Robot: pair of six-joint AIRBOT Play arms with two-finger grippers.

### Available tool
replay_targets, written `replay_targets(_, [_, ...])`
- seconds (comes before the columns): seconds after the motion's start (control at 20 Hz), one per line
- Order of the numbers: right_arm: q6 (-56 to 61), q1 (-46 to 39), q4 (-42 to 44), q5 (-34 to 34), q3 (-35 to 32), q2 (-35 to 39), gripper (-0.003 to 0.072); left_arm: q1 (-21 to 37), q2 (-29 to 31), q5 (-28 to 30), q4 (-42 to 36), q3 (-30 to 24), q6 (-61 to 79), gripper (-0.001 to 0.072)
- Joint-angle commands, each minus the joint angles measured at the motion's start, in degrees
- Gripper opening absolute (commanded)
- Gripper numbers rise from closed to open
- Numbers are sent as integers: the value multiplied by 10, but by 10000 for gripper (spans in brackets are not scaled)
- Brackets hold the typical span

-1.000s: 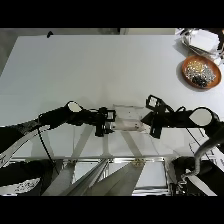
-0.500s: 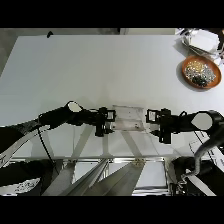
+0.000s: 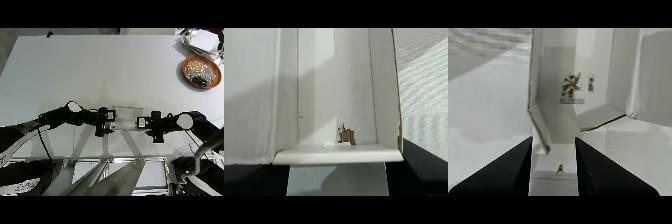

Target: Fold the box and place the chain.

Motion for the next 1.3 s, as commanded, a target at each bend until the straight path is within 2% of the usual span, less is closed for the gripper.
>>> replay_targets(0.0, [3, 8, 5, -58, -4, -10, 262, 0, 0, 0, 0, 0, 0, 209])
replay_targets(0.15, [3, 12, 23, -62, -4, -10, 169, 0, 0, 0, 0, 0, 0, 209])
replay_targets(0.2, [3, 18, 26, -64, -4, -10, 161, 0, 0, 0, 0, 0, 0, 209])
replay_targets(0.75, [3, 69, 77, -125, -4, -29, 158, 0, 0, 0, 0, 0, 0, 209])
replay_targets(0.8, [3, 69, 77, -125, -4, -36, 162, 0, 0, 0, 0, 0, 0, 209])
replay_targets(0.95, [3, 69, 77, -127, -4, -44, 333, 0, 0, 0, 0, 0, 0, 209])
replay_targets(1.05, [3, 69, 78, -132, -4, -44, 345, 0, 0, 0, 0, 0, 0, 209])
replay_targets(1.1, [4, 69, 82, -130, -4, -42, 329, 0, 0, 0, 0, 0, 0, 209])
replay_targets(1.2, [39, 60, 90, -117, -4, -28, 197, 0, 0, 0, 0, 0, 0, 209])
replay_targets(1.25, [61, 51, 85, -102, -4, -13, 174, 0, 0, 0, 0, 0, 0, 209])
